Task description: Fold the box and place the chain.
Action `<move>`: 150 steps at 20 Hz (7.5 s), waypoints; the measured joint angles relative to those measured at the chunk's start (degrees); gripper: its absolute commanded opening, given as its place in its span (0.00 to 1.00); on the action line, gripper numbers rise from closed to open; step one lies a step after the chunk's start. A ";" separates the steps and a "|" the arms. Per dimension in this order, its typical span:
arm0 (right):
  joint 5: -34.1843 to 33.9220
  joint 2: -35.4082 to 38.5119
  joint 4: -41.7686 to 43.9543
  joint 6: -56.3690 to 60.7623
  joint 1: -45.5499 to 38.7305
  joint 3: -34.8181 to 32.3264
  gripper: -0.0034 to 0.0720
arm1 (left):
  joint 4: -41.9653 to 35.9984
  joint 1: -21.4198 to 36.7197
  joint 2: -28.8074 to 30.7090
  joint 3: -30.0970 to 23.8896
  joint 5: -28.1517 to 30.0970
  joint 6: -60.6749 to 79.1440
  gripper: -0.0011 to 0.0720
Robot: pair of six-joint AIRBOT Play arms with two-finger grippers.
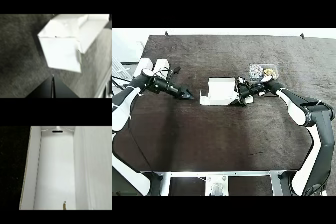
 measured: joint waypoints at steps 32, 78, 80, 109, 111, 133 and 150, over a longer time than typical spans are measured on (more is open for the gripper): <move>0.02 0.00 0.00 0.00 0.00 0.00 0.80 | -12.20 -8.92 -0.87 -1.05 10.29 0.09 0.44; 0.02 0.04 -0.02 0.00 0.07 0.00 0.80 | 33.51 -27.08 1.64 11.63 12.96 -48.59 0.77; 0.00 0.04 -0.02 0.00 0.07 0.00 0.80 | 34.97 -27.74 0.42 13.94 11.17 -49.92 0.77; 0.00 0.02 0.00 0.00 0.07 0.00 0.80 | 48.04 -30.67 -12.44 33.14 -9.05 -55.12 0.57; 0.00 0.02 0.00 0.00 0.07 0.00 0.80 | 48.39 -30.77 -12.61 33.14 -8.70 -54.75 0.57; 0.00 0.00 -0.11 -0.09 -0.02 0.00 0.80 | 48.96 -31.01 -13.57 35.08 -7.48 -49.66 0.97; 0.00 0.00 0.00 0.02 0.00 0.00 0.80 | 24.35 -16.87 -3.26 32.63 -11.47 -2.91 0.98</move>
